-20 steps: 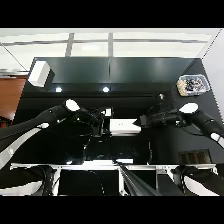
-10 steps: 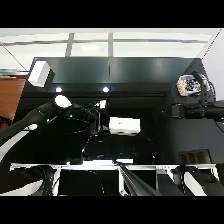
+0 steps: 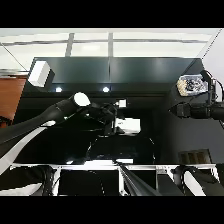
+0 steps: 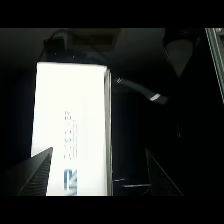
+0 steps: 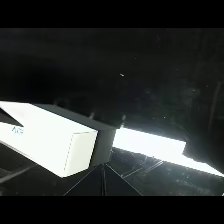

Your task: Fold the box and place the chain.

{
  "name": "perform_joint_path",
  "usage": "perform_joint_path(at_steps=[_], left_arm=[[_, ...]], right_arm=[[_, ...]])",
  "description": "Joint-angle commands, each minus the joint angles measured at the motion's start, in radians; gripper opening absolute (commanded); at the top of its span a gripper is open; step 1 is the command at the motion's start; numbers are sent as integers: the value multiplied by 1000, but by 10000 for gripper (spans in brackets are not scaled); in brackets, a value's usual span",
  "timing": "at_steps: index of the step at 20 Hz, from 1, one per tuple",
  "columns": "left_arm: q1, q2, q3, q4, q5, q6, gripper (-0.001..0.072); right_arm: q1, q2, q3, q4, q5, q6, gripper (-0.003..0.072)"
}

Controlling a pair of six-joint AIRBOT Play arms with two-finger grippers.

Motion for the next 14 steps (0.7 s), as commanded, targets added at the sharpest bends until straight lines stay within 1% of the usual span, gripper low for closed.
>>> perform_joint_path(at_steps=[1, 3, 9, 14], left_arm=[[-29, -85, 87, 0, 7, -84, 711], [-30, -103, 108, 0, 8, -98, 711], [-31, -103, 109, 27, 10, -98, 711], [-31, -102, 114, 27, 62, -98, 711]], right_arm=[[-2, 1, 1, -5, -4, -3, 15], [-2, 1, 1, -5, -4, -13, 15], [-2, 1, 1, -5, -4, -13, 15], [-2, 1, 1, -5, -6, -13, 15]])
